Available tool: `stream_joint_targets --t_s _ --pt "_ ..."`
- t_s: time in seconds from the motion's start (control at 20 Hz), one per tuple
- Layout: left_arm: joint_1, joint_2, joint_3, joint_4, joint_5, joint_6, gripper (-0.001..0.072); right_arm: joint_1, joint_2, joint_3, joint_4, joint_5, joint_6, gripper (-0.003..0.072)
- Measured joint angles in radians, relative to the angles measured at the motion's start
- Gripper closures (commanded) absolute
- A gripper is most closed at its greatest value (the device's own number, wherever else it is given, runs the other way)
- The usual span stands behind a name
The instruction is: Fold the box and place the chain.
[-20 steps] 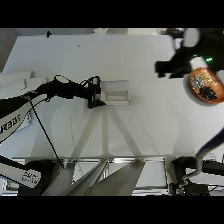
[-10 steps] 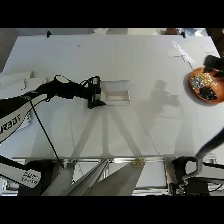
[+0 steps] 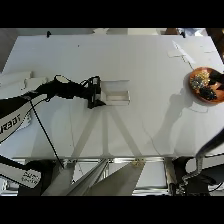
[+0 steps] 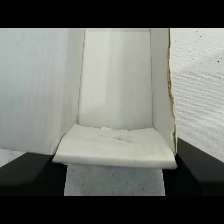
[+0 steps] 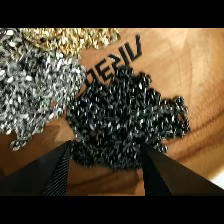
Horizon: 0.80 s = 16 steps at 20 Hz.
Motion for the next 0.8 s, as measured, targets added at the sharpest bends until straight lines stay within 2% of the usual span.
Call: stream_joint_targets --t_s 0.25,0.3,0.35,0.4,0.45,0.5,0.55,0.8 --pt "0.0 0.0 0.0 0.0 0.0 0.0 0.0333 -0.003 -0.064 0.0 0.0 -0.053 -0.009 0.0213" --pt "0.0 0.0 0.0 0.0 0.0 0.0 0.0333 -0.003 -0.072 0.0 0.0 -0.06 -0.009 0.0232" --pt "0.0 0.0 0.0 0.0 0.0 0.0 0.0333 -0.003 -0.08 0.0 0.0 -0.066 -0.01 0.0303" --pt "0.0 0.0 0.0 0.0 0.0 0.0 0.0333 -0.003 -0.086 0.0 -0.003 -0.073 -0.012 0.0314" --pt "0.0 0.0 0.0 0.0 0.0 0.0 0.0333 -0.004 -0.092 0.0 -0.002 -0.076 -0.013 0.041" --pt "0.0 0.0 0.0 0.0 0.0 0.0 0.0333 -0.004 -0.096 0.0 -0.002 -0.077 -0.013 0.0637" --pt "0.0 0.0 0.0 0.0 0.0 0.0 0.0333 -0.004 -0.098 0.0 -0.005 -0.074 -0.013 0.0673" --pt "0.0 0.0 0.0 0.0 0.0 0.0 0.0333 -0.004 -0.094 0.0 0.0 -0.009 -0.024 0.0674"
